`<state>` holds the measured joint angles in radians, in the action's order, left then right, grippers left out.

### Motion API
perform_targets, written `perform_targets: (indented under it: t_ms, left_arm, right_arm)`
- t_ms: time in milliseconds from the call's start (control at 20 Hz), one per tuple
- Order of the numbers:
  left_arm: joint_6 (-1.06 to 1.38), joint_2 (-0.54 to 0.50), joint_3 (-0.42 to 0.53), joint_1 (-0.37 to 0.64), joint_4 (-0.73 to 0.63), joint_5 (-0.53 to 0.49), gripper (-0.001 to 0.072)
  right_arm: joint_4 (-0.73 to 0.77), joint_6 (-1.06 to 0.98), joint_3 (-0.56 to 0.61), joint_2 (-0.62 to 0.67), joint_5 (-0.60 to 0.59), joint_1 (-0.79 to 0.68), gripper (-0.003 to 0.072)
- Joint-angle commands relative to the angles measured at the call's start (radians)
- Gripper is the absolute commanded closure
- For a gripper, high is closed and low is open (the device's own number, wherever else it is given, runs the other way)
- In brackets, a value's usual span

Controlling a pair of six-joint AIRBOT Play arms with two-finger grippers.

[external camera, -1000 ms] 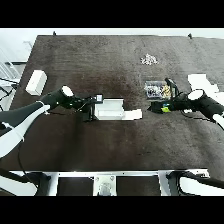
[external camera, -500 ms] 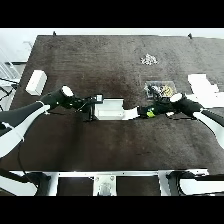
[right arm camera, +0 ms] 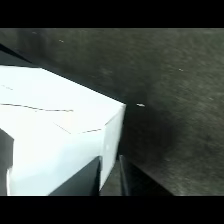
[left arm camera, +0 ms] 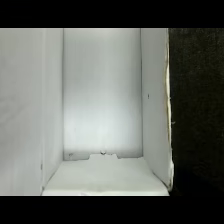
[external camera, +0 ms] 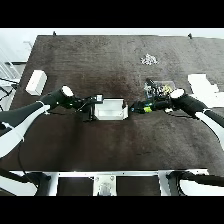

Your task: Fold the box and place the chain.

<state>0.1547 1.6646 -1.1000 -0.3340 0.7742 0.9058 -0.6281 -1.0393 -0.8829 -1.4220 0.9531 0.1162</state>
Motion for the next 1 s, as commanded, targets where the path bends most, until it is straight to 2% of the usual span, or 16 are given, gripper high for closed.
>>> perform_targets:
  t_ms: [0,50,200,350,450,950]
  left_arm:
    - [0.0,0.0,0.0,0.0,0.0,0.0,0.0235]
    - [0.0,0.0,0.0,0.0,0.0,0.0,0.0234]
    - [0.0,0.0,0.0,0.0,0.0,0.0,0.0234]
    - [0.0,0.0,0.0,0.0,0.0,0.0,0.0234]
    - [0.0,0.0,0.0,0.0,0.0,0.0,0.0234]
    - [0.0,0.0,0.0,0.0,0.0,0.0,0.0234]
  right_arm:
    - [0.047,0.001,-0.002,0.017,0.002,0.006,0.0337]
    - [0.053,0.004,-0.002,0.017,-0.002,0.014,0.0267]
    - [0.049,0.004,-0.002,0.011,-0.013,0.04,0.0214]
    - [0.051,0.003,-0.002,0.007,-0.039,0.063,0.0215]
    - [0.05,0.0,-0.002,0.007,-0.04,0.077,0.0146]
    - [0.01,-0.066,-0.01,0.007,-0.09,0.147,0.0147]
